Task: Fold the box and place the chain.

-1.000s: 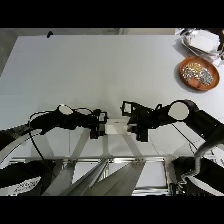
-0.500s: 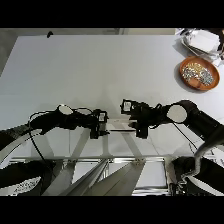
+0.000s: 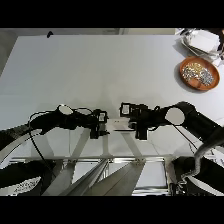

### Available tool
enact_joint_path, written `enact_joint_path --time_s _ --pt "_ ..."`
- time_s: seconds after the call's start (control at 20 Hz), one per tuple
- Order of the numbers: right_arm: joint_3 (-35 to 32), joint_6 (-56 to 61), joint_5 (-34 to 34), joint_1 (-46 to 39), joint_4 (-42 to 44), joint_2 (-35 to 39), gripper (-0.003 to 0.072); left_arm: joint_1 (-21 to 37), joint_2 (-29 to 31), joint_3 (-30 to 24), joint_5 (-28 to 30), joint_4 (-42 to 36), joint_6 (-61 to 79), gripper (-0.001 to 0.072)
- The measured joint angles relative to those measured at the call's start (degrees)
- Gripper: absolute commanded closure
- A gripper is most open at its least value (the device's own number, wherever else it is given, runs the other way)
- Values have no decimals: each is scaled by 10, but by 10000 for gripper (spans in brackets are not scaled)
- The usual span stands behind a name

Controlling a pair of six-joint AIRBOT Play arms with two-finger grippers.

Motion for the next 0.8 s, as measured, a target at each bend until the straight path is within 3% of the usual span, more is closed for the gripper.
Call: enact_joint_path --time_s 0.65,0.8 --pt "-24 14 -10 0 0 -2 532 0 0 0 0 0 0 451" --pt "-34 15 -8 0 -4 -2 429 0 0 0 0 0 1 451"
